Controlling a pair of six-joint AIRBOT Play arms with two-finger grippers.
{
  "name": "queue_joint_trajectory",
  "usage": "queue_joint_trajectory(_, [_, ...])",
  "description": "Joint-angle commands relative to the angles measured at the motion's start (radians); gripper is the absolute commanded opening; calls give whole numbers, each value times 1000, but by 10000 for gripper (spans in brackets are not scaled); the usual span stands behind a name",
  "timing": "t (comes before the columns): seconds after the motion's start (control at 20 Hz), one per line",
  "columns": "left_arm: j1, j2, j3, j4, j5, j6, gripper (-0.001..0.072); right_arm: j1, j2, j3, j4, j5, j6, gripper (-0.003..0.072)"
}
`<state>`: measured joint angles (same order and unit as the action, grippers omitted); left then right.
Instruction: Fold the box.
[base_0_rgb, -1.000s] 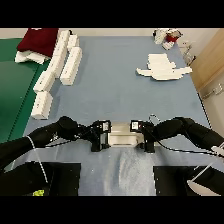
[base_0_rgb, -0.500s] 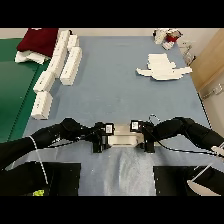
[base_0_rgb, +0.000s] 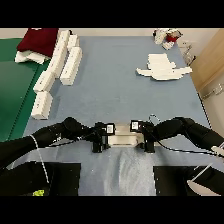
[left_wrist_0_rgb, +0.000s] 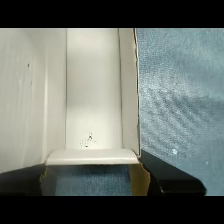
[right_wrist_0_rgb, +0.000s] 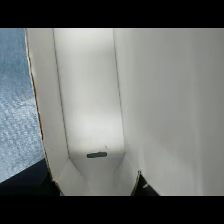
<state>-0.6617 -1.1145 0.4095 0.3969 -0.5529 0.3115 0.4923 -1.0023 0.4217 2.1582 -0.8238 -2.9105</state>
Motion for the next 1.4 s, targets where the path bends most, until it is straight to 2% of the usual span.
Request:
queue_joint_trajectory(0.0, [1,0,2,4,-4,-25,586,0,0,1,0,0,0,510])
queue_joint_trajectory(0.05, [1,0,2,4,-4,-28,589,0,0,1,0,0,0,509])
queue_joint_trajectory(0.1, [1,0,2,3,-4,-35,683,0,0,1,0,0,0,509])
queue_joint_trajectory(0.15, [1,0,3,2,-3,-44,705,0,0,1,0,0,0,509])
queue_joint_trajectory(0.5, [0,0,3,0,-8,-43,703,0,0,1,0,0,0,509])
queue_joint_trajectory(0.55, [0,0,4,0,-9,-43,698,0,0,1,0,0,0,509])
queue_joint_trajectory(0.6, [0,0,4,0,-14,-42,560,0,0,1,0,0,0,509])
queue_joint_trajectory(0.65, [0,0,4,0,-27,-35,467,0,0,1,0,0,0,509])
queue_joint_trajectory(1.35, [1,0,4,0,-30,-36,477,0,0,1,0,0,0,509])
